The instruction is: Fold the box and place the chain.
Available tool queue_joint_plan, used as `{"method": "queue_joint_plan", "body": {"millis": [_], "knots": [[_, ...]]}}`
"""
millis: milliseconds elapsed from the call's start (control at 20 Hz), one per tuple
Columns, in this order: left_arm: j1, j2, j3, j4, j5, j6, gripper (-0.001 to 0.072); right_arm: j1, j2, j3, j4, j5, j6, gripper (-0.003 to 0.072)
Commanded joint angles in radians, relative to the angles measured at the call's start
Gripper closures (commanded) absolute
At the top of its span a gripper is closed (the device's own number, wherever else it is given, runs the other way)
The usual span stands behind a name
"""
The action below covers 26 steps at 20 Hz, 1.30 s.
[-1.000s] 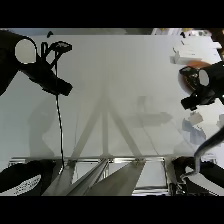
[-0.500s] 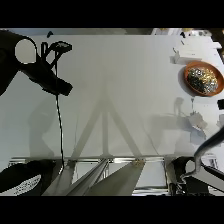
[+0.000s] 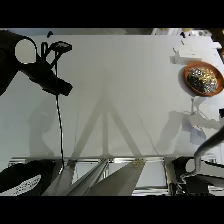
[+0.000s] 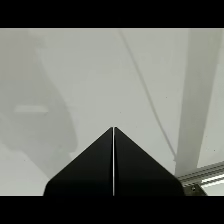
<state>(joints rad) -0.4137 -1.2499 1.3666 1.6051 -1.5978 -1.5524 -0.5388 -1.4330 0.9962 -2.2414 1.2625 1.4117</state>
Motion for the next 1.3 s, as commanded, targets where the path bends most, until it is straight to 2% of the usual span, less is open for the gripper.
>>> {"method": "queue_joint_plan", "body": {"millis": [0, 50, 200, 400, 500, 550, 700, 750, 850, 950, 1100, 1250], "knots": [[0.001, 0.000, 0.000, 0.000, 0.000, 0.000, 0.0700, -0.027, -0.068, 0.001, -0.067, -0.008, 0.084, 0.0310], [0.001, 0.000, 0.000, 0.000, 0.000, 0.000, 0.0700, -0.032, -0.084, 0.001, -0.066, -0.017, 0.103, 0.0360], [0.001, 0.000, 0.000, 0.000, 0.000, 0.000, 0.0700, -0.026, -0.117, 0.001, -0.053, -0.016, 0.122, 0.0672], [0.001, 0.000, 0.000, 0.000, 0.000, 0.000, 0.0700, 0.081, -0.074, 0.001, -0.019, 0.072, 0.022, 0.0673], [0.001, 0.000, 0.000, 0.000, 0.000, 0.000, 0.0700, 0.167, -0.010, 0.001, 0.078, 0.067, -0.009, 0.0673], [0.001, 0.000, 0.000, 0.000, 0.000, 0.000, 0.0700, 0.205, 0.031, 0.001, 0.182, 0.053, -0.021, 0.0673], [0.001, 0.000, 0.000, 0.000, 0.000, 0.000, 0.0700, 0.258, 0.173, -0.024, 0.626, -0.009, -0.099, 0.0674], [0.001, 0.000, 0.000, 0.000, 0.000, 0.000, 0.0700, 0.275, 0.229, -0.053, 0.713, -0.027, -0.119, 0.0674], [0.001, 0.000, 0.000, 0.000, 0.000, 0.000, 0.0700, 0.327, 0.363, -0.151, 0.774, -0.061, -0.120, 0.0674], [0.001, 0.000, 0.000, 0.000, 0.000, 0.000, 0.0700, 0.389, 0.517, -0.283, 0.837, -0.143, -0.101, 0.0674], [0.001, 0.000, 0.000, 0.000, 0.000, 0.000, 0.0700, 0.505, 0.750, -0.499, 1.014, -0.315, -0.101, 0.0673], [0.001, 0.000, 0.000, 0.000, 0.012, 0.042, 0.0700, 0.632, 0.929, -0.655, 1.035, -0.469, -0.014, 0.0673]]}}
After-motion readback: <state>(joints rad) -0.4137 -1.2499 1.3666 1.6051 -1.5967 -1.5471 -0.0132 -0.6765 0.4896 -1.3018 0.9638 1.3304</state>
